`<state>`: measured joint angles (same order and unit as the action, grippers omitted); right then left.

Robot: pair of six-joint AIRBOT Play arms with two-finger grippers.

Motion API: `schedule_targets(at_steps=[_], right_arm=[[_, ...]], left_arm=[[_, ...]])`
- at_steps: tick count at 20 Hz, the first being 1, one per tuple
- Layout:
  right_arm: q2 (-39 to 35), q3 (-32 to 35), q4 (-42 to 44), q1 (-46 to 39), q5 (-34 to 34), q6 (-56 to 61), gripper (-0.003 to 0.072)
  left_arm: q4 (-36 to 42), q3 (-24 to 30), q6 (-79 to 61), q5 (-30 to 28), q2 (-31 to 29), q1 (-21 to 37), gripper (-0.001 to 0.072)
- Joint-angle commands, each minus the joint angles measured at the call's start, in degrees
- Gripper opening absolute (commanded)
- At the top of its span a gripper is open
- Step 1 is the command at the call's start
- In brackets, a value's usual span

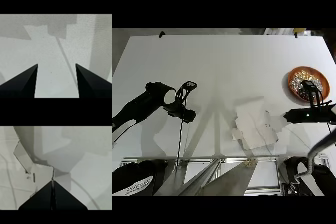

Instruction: Fold the box and place the chain.

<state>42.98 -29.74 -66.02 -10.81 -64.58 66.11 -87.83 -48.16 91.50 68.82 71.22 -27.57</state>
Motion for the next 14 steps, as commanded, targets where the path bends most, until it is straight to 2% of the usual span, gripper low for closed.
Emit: schedule_targets(at_steps=[1,5,7,9,10,12,14], right_arm=[[-7.69,5.86,3.3,4.33,7.41,3.63,0.0018],[-7.82,5.95,3.28,6.23,7.32,3.96,0.0019],[-7.82,5.95,3.3,6.58,7.37,3.96,0.0019],[-7.82,5.95,3.21,6.58,7.39,3.93,0.0019],[-7.82,5.95,3.17,6.58,7.39,3.93,0.0019],[-7.82,5.95,3.06,6.58,7.39,3.93,0.0019],[-7.82,5.95,3.06,6.58,7.39,3.93,0.0019]], left_arm=[[0.22,0.0,0.0,-4.07,0.02,0.02,0.0501],[3.69,0.0,-0.22,-14.67,0.15,0.02,0.05],[9.16,0.0,-2.29,-18.99,0.37,0.0,0.0517],[21.79,0.0,-15.76,-23.04,1.2,0.0,0.0614],[30.56,0.0,-24.92,-24.24,1.92,-0.02,0.065],[46.23,0.0,-40.96,-24.39,3.65,-0.02,0.065],[55.98,0.0,-50.07,-23.56,5.38,-0.02,0.065]])
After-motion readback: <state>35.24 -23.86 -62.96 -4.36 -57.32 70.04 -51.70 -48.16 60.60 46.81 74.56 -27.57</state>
